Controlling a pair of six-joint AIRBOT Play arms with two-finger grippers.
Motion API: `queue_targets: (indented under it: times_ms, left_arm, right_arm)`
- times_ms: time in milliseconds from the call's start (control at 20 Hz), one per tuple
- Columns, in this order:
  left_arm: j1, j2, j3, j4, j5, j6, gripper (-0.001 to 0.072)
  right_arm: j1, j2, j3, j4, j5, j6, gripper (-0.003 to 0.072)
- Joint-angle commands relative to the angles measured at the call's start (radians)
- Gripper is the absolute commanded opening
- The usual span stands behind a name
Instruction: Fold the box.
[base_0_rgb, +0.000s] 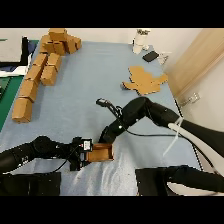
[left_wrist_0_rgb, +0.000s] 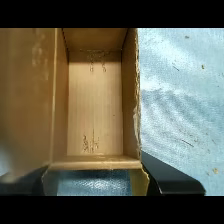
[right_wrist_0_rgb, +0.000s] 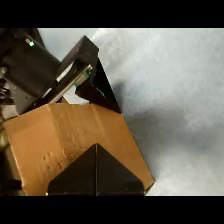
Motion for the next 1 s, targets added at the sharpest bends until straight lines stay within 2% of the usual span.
queue_targets:
  times_ms: [0, 150, 250, 300, 350, 400, 450, 700, 950]
  left_arm:
    - [0.0, 0.0, 0.0, 0.0, 0.0, 0.001, 0.0476]
    - [0.0, 0.0, 0.0, 0.0, 0.0, 0.0, 0.0476]
    - [0.0, 0.001, 0.0, 0.0, 0.0, 0.001, 0.0477]
    - [0.0, 0.0, 0.0, 0.0, 0.0, 0.0, 0.0476]
    - [0.0, 0.001, 0.0, 0.0, 0.0, 0.001, 0.0476]
    - [0.0, 0.001, 0.0, 0.0, 0.0, 0.001, 0.0477]
    - [0.0, 0.0, 0.0, 0.0, 0.0, 0.001, 0.0477]
    - [0.0, 0.0, 0.0, 0.0, 0.0, 0.0, 0.0477]
    - [0.0, 0.001, 0.0, 0.0, 0.0, 0.0, 0.0476]
  right_arm:
    - [0.146, 0.16, -0.141, -0.136, 0.222, -0.046, 0.0003]
    - [0.297, 0.347, -0.329, -0.247, 0.562, -0.027, 0.0004]
    - [0.363, 0.451, -0.409, -0.3, 0.686, -0.028, 0.0019]
    - [0.381, 0.486, -0.433, -0.333, 0.719, -0.029, 0.0139]
    - [0.394, 0.51, -0.446, -0.364, 0.732, -0.04, 0.0429]
    - [0.399, 0.518, -0.447, -0.39, 0.732, -0.059, 0.0612]
    - [0.399, 0.519, -0.447, -0.4, 0.732, -0.075, 0.0638]
    - [0.405, 0.5, -0.447, -0.389, 0.718, -0.188, 0.0638]
    - [0.508, 0.5, -0.449, -0.393, 0.719, -0.249, 0.0638]
